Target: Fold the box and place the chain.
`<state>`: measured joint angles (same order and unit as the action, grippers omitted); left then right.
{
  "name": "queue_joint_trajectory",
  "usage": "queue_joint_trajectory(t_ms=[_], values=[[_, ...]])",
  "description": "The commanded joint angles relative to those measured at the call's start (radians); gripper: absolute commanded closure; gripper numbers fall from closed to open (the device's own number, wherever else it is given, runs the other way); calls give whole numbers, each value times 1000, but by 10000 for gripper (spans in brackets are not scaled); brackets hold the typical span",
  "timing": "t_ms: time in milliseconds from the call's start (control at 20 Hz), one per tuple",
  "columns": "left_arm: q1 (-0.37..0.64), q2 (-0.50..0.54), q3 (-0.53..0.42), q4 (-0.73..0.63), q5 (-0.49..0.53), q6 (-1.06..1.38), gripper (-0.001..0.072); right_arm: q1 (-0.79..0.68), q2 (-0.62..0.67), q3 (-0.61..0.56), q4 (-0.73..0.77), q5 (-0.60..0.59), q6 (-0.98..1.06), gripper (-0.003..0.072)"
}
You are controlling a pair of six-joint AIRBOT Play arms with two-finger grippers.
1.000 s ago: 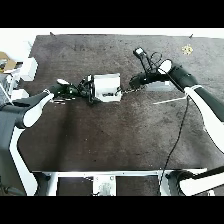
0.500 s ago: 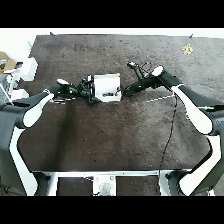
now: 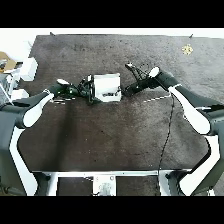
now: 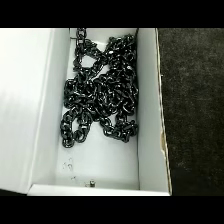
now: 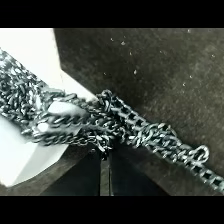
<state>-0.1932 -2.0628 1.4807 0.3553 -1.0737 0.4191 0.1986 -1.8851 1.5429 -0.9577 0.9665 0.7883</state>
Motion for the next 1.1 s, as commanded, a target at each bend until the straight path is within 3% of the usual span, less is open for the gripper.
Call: queue_joint_trajectory(t_ms=[0, 250, 500, 900, 1050], values=[[0, 0, 0, 0, 0, 0, 362, 0, 72, 1, -64, 19, 44, 680], [0, 0, 0, 0, 0, 0, 362, 8, 296, 1, 1, -8, 42, 680], [0, 0, 0, 0, 0, 0, 362, 108, 464, 1, 11, -186, 16, 681], [0, 0, 0, 0, 0, 0, 361, 270, 491, 4, 12, -510, -10, 681], [0, 0, 0, 0, 0, 0, 362, 284, 484, 3, 11, -476, 6, 680]])
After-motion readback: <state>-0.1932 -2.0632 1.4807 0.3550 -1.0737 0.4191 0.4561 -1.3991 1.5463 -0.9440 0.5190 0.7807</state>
